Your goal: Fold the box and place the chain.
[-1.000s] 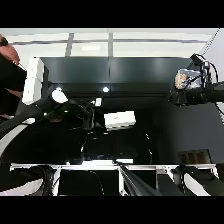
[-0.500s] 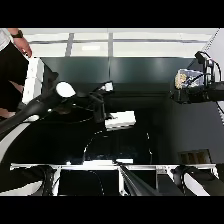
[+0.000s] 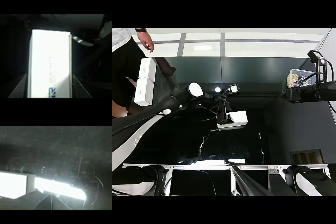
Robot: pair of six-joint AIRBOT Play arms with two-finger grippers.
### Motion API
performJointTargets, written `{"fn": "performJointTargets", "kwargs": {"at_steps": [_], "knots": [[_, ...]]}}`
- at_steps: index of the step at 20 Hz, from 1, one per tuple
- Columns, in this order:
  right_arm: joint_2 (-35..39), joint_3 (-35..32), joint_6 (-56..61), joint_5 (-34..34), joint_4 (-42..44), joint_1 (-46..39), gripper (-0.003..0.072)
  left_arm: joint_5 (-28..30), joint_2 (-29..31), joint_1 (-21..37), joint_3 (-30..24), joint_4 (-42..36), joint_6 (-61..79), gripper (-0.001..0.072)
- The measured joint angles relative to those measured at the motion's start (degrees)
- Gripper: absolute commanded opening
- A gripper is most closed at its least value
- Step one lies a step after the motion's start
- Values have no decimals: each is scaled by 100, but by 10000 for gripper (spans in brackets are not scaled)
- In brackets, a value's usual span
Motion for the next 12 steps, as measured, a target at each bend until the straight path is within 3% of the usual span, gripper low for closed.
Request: {"fn": "performJointTargets", "kwargs": {"at_steps": [12], "knots": [[0,-2,116,-63,-2,0,17,-17,-68,-142,20,170,-26,720]]}}
